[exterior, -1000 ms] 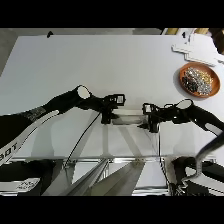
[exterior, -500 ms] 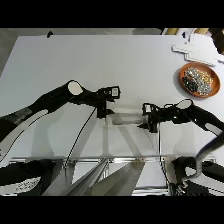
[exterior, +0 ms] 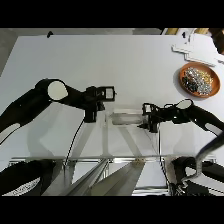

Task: Fold the box and place the chain.

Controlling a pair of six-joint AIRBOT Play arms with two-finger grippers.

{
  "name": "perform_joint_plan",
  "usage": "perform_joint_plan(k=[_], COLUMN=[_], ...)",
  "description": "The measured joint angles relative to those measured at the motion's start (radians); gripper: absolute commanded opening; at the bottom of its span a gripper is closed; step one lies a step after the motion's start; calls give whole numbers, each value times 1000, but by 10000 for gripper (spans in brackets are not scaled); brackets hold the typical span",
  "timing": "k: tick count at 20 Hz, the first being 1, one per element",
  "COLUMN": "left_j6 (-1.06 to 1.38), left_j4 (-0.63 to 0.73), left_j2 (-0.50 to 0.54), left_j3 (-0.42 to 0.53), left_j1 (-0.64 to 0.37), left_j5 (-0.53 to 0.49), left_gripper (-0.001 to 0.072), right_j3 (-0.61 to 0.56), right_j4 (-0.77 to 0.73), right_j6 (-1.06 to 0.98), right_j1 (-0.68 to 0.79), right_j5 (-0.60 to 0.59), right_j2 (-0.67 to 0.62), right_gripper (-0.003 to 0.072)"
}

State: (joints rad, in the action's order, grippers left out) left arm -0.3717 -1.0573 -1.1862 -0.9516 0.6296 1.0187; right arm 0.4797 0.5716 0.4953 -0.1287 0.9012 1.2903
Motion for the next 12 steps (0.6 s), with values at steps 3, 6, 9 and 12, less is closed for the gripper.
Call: perform_joint_plan(k=[3,6,9,12], left_j6=[-29,-48,-56,-85], left_j4=[-21,-8,34,105], left_j2=[-1,-38,-91,-161], left_j3=[0,0,0,-1], left_j1=[121,219,251,227], left_j5=[-21,-152,-339,-520], left_gripper=[3,4,4,4], right_j3=[0,0,0,0], right_j4=[0,0,0,0], right_j6=[0,0,0,0], right_j1=[0,0,0,0], right_j5=[0,0,0,0], right_j2=[0,0,0,0], right_gripper=[401,401,401,401])
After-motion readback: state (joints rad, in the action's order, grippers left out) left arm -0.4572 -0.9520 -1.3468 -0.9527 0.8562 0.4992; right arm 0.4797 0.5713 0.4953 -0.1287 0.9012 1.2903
